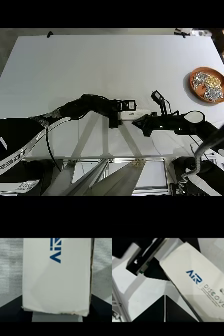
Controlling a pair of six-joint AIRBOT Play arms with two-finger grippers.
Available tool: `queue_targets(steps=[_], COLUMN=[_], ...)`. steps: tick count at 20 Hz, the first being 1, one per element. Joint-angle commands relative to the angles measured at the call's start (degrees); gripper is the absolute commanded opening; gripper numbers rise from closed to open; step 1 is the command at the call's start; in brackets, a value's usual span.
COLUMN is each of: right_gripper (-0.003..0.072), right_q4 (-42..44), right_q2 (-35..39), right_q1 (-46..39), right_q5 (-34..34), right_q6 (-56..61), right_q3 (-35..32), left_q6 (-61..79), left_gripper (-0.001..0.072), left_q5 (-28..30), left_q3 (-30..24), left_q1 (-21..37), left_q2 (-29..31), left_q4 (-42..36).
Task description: Fold the box and place the chain.
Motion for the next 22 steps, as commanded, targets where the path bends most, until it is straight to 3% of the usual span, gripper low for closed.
queue_targets(steps=[1,8,14,22], right_gripper=[0.0015,0.0014,0.0014,0.0014], right_q4=[3.17,0.35,-9.25,-10.21], right_q2=[0.24,0.17,-2.1,-6.1], right_q1=[-0.02,-0.02,0.0,0.0], right_q5=[0.57,-6.91,-7.32,-7.58], right_q6=[-1.36,4.28,10.71,10.4], right_q3=[0.04,0.04,0.04,0.04], left_q6=[0.02,0.0,0.0,0.0], left_gripper=[0.0275,0.0275,0.0275,0.0275], left_q5=[0.0,0.02,0.0,0.02], left_q3=[-0.02,-0.02,-0.02,-0.02], left_q1=[0.02,0.02,0.02,0.02], left_q2=[-0.02,-0.02,-0.02,-0.02], left_q4=[0.02,0.02,0.02,0.02])
